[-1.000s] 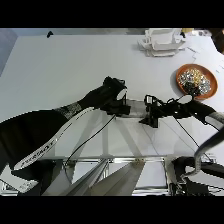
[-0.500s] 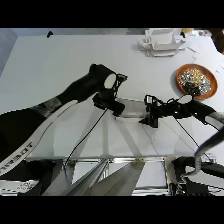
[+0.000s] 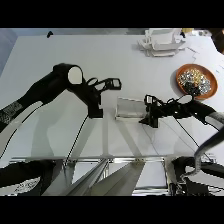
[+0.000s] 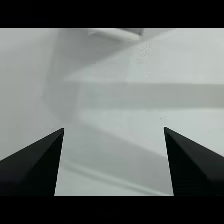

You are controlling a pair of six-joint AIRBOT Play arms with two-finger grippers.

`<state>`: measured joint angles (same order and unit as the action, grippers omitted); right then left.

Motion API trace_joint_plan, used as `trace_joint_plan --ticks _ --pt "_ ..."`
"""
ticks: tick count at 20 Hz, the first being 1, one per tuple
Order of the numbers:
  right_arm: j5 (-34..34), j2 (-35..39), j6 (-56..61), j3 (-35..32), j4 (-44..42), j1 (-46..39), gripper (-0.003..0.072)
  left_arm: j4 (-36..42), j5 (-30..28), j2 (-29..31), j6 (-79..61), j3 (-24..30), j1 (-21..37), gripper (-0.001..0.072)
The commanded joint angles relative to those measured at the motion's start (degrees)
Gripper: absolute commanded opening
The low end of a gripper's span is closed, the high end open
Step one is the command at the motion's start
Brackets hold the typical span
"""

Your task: Fold the box and place the chain.

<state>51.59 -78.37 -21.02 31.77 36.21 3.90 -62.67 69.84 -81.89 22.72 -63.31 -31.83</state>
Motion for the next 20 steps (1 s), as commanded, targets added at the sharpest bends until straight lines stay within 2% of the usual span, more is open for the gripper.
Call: trace_joint_plan --ticks 1,7,10,20 --pt "0.0 0.0 0.0 0.0 0.0 0.0 0.0408 14.9 -10.5 -1.0 -40.6 10.0 4.1 0.0697" --pt "0.0 0.0 0.0 0.0 0.0 0.0 0.0408 32.8 -18.7 -9.8 -48.0 10.1 4.3 0.0699" --pt "0.0 0.0 0.0 0.0 0.0 0.0 0.0408 33.6 -18.3 -11.6 -49.2 10.1 4.3 0.07" --pt "0.0 0.0 0.0 0.0 0.0 0.0 0.0408 36.9 -17.8 -11.7 -55.4 10.1 2.2 0.07"
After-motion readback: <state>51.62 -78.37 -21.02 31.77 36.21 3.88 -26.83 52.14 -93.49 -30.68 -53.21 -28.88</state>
